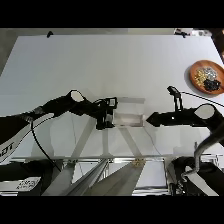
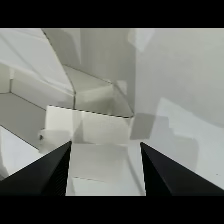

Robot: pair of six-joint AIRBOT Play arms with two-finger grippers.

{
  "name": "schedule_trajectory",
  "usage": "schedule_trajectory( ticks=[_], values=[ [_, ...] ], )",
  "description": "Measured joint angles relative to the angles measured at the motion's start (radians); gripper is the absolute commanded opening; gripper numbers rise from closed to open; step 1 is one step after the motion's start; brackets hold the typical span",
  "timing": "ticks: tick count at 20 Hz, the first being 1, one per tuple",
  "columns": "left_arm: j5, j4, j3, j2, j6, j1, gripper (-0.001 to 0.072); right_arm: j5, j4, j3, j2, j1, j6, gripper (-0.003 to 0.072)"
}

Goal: Fold the box and place the chain.

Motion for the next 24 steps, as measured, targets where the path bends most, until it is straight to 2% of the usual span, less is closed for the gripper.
schedule_trajectory(
  ticks=[10, 13, 19, 24],
  values=[
    [0.0, 0.0, 0.0, 0.0, 0.0, 0.0, 0.0492, 0.002, 0.095, 0.002, 0.0, 0.063, -0.034, 0.046],
    [0.0, 0.0, 0.0, 0.0, 0.0, 0.0, 0.0492, 0.002, 0.088, 0.002, 0.0, 0.071, -0.036, 0.0398],
    [0.0, 0.0, 0.0, 0.0, 0.0, 0.0, 0.0492, -0.004, 0.076, 0.004, 0.012, 0.093, -0.036, 0.0398],
    [0.0, 0.0, 0.0, 0.0, 0.0, 0.0, 0.0492, -0.054, 0.082, 0.007, 0.015, 0.16, -0.035, 0.0399]
  ],
)
